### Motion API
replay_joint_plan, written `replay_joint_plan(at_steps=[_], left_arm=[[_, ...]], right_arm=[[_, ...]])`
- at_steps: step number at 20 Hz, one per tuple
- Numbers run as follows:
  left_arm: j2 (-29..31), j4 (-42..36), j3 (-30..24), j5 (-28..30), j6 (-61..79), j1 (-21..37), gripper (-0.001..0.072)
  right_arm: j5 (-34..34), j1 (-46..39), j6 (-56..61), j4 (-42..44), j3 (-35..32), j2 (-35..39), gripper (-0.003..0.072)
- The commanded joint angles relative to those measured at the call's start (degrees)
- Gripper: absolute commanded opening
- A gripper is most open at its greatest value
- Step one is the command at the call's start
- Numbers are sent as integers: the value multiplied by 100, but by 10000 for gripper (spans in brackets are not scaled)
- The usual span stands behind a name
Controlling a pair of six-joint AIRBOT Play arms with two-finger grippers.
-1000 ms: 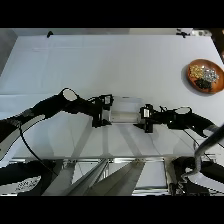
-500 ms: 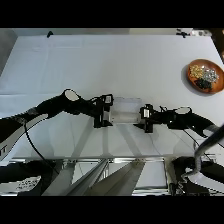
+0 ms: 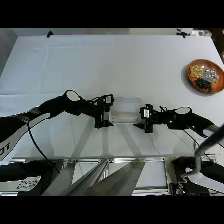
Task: Fold the box and place the chain.
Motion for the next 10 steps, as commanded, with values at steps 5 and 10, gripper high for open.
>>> replay_joint_plan(at_steps=[5, 10], left_arm=[[-90, 28, -2, 116, 22, -26, 402], [-122, 201, -2, 120, 20, -26, 394]], right_arm=[[0, 4, 4, 2, 2, 4, 238], [0, 4, 4, 2, 2, 4, 238]])
